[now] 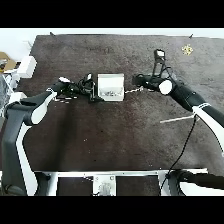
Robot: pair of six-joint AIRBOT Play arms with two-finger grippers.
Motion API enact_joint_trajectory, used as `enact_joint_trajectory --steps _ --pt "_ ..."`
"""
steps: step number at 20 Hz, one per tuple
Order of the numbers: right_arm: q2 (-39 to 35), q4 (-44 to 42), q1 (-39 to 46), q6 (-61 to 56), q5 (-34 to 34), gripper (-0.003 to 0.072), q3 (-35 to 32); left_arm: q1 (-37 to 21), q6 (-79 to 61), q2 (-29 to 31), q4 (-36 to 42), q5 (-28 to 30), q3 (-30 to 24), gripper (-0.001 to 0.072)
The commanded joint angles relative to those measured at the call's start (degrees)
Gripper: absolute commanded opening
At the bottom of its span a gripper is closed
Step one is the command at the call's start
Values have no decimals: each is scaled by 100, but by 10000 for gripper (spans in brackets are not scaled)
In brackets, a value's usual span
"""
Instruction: Fold the box and place the chain.
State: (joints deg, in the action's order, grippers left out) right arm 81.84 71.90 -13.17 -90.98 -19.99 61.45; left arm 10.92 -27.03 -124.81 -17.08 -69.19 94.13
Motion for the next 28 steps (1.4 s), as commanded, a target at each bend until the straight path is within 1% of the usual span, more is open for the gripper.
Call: enact_joint_trajectory --steps 1,6,7,9,11,14,18,19,20,21,22,23,25,28 --pt "516 -52 579 -120 -555 174 271 -2 0 -2 -2 0 2 358" --pt "1591 -9 643 -249 -1279 180 1255 -2 -2 -2 -2 0 2 358" --pt "1784 -7 640 -249 -1475 234 1467 -4 -2 -2 -2 0 2 358" --pt "2057 0 638 -247 -1762 232 1770 -2 -2 -2 -2 0 2 358" --pt "2168 42 634 -254 -1882 232 1893 -4 -2 -2 -2 0 2 358" --pt "2168 107 632 -297 -1888 231 1888 -2 0 -2 -2 0 2 358" --pt "2170 485 629 -660 -1869 230 1888 -4 0 -2 -2 0 2 358" --pt "2170 487 625 -658 -1867 185 1888 -2 -2 -2 -2 0 2 358" --pt "2170 487 619 -658 -1867 179 1888 -2 -2 -2 -2 0 2 357" --pt "2170 487 608 -656 -1867 130 1888 -4 -2 -2 -2 0 2 358" --pt "2170 514 592 -656 -1864 50 1888 -2 -2 -2 -2 0 2 358" --pt "2168 533 573 -656 -1862 18 1891 -2 0 -2 -2 0 2 358" --pt "2098 575 505 -656 -1864 18 1891 -2 0 -2 -2 0 2 358" --pt "1801 809 376 -658 -1888 22 1888 -4 -2 -2 -2 0 2 358"
